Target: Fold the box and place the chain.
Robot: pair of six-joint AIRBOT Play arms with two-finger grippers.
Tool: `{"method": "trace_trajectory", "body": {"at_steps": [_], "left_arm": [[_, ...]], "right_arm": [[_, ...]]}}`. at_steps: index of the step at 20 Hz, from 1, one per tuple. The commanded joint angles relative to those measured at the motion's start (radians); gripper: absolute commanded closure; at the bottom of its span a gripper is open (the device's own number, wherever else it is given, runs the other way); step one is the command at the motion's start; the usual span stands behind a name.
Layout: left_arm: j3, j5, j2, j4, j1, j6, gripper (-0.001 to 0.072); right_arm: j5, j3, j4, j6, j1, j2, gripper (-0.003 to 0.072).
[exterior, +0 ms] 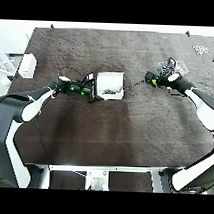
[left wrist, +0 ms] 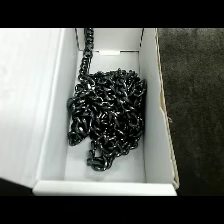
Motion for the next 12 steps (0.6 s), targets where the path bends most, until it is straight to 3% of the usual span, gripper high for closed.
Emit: {"method": "trace_trajectory", "body": {"at_steps": [1,3,5,6,8,12], "left_arm": [[0.001,0.0,0.001,0.0,-0.001,0.0,0.0186],[0.001,-0.001,0.001,0.0,-0.001,0.0,0.0187],[0.001,-0.001,0.001,0.0,-0.001,0.0,0.0187],[0.001,-0.001,0.001,0.0,-0.001,0.0,0.0186],[0.001,-0.001,0.001,0.0,-0.001,0.0,0.0186],[0.001,-0.001,0.001,0.0,-0.001,0.0,0.0186]], "right_arm": [[0.089,0.039,-0.005,0.006,0.006,-0.033,0.0399],[0.089,0.039,-0.017,0.006,0.01,-0.042,0.0413],[0.097,0.038,-0.021,0.006,0.012,-0.046,0.0475],[0.1,0.039,-0.028,0.006,0.012,-0.046,0.0567],[0.1,0.039,-0.028,0.006,0.012,-0.045,0.067],[0.127,0.059,-0.026,0.007,0.012,-0.043,0.0671]]}}
